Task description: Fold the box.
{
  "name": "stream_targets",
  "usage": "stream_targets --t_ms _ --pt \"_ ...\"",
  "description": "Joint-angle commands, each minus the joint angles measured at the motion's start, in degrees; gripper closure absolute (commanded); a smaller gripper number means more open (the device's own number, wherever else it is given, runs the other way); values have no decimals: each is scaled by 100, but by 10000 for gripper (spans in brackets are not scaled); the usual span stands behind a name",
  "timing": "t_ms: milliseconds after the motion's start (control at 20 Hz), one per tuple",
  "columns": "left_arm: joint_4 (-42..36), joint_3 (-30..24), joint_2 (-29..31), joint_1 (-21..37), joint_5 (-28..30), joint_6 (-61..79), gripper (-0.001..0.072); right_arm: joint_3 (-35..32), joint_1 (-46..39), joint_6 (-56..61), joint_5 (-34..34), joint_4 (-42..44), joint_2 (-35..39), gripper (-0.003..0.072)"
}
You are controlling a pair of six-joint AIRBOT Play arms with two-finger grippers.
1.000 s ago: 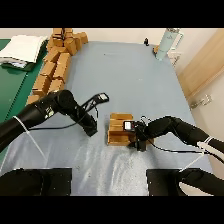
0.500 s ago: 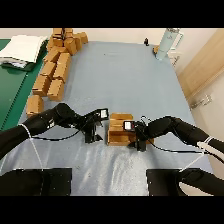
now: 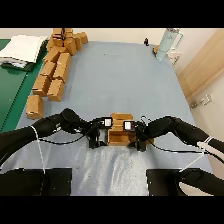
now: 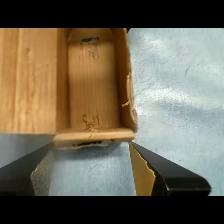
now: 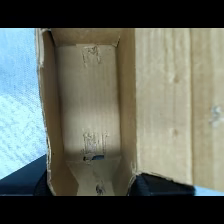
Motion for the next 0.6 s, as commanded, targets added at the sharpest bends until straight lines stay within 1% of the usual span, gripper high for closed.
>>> stream_targets --t_ms 0,200,450,550 --pt "-188 -4 -136 -219 87 118 25 7 2 0 2 0 4 171" --pt "-214 -4 -146 -247 313 114 25 7 2 0 2 0 4 171" --pt "-216 -4 -146 -345 369 42 27 7 2 0 2 0 4 171" --pt "-205 9 -149 -431 525 -234 27 7 2 2 2 0 4 171"
